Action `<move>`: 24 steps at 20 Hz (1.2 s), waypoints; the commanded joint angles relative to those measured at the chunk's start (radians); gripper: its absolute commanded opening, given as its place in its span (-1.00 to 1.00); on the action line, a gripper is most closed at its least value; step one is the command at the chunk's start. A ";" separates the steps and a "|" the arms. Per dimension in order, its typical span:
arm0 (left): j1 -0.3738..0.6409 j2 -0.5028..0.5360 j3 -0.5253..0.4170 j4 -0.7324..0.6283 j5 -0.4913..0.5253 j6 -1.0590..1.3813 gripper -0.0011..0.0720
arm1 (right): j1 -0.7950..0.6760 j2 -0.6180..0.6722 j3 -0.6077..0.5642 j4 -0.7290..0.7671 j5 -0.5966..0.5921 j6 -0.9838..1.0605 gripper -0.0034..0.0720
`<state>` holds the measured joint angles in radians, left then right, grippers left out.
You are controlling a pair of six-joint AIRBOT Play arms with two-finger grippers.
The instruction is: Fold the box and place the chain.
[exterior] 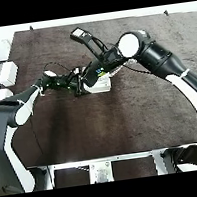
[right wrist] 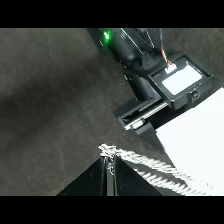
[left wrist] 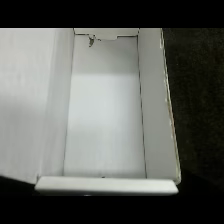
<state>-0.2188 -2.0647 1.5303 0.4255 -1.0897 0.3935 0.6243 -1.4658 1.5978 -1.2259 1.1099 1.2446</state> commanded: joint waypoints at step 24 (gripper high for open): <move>0.000 0.000 0.001 0.000 0.000 0.000 0.63 | -0.510 0.039 -0.282 -0.012 -0.280 0.066 0.24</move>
